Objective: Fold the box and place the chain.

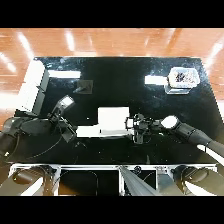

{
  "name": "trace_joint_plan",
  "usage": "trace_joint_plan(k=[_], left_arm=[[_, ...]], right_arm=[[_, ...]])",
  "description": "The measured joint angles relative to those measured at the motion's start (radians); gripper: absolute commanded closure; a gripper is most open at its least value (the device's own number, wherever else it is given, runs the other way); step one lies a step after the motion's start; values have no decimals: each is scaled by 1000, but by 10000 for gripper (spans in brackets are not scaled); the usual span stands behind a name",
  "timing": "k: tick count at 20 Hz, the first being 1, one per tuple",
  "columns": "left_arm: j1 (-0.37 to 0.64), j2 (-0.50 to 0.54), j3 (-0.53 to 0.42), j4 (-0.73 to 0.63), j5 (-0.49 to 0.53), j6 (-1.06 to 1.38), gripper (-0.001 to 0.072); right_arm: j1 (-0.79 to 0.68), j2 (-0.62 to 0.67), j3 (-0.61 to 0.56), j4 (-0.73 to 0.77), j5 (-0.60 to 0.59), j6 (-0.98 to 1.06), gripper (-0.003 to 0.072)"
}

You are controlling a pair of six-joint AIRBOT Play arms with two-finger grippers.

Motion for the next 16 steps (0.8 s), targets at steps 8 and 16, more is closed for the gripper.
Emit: trace_joint_plan(k=[8, 16], left_arm=[[-155, -115, -10, -53, -115, 221, 88], [-209, -197, -11, -60, -264, 424, 95]], right_arm=[[0, 0, 0, 0, -3, 3, 65], [0, 0, 0, 0, -4, 3, 66]])
